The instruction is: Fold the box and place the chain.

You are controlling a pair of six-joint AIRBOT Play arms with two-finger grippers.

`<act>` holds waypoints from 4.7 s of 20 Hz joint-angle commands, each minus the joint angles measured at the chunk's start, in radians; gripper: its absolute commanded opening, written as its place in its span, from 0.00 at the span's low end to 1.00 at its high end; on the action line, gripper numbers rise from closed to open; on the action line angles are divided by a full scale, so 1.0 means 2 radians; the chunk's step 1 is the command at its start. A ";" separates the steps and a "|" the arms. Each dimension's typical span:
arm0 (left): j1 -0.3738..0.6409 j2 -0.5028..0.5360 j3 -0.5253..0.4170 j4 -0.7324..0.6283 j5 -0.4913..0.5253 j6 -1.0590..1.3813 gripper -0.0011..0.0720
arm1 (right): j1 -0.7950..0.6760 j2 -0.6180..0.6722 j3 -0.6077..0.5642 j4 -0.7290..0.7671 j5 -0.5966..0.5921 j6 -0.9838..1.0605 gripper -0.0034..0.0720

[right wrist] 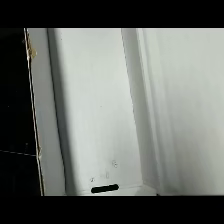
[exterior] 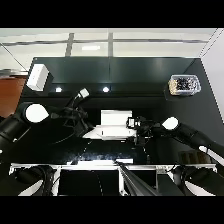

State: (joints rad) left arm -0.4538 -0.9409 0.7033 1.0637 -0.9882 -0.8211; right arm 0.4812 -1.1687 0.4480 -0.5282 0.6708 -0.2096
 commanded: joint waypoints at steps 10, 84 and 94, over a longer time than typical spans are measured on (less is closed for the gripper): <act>0.016 -0.056 -0.056 -0.041 0.011 0.302 0.96 | 0.000 0.000 0.000 0.000 0.001 0.000 0.59; -0.035 -0.155 -0.056 -0.248 0.103 0.472 0.32 | 0.000 0.000 0.000 0.000 0.000 0.001 0.59; -0.035 -0.155 -0.056 -0.248 0.104 0.472 0.48 | 0.000 0.000 0.000 0.000 0.000 0.001 0.59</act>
State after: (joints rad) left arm -0.5236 -1.2503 0.5919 0.5674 -0.7841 0.1226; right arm 0.4812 -1.1687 0.4480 -0.5274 0.6712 -0.2081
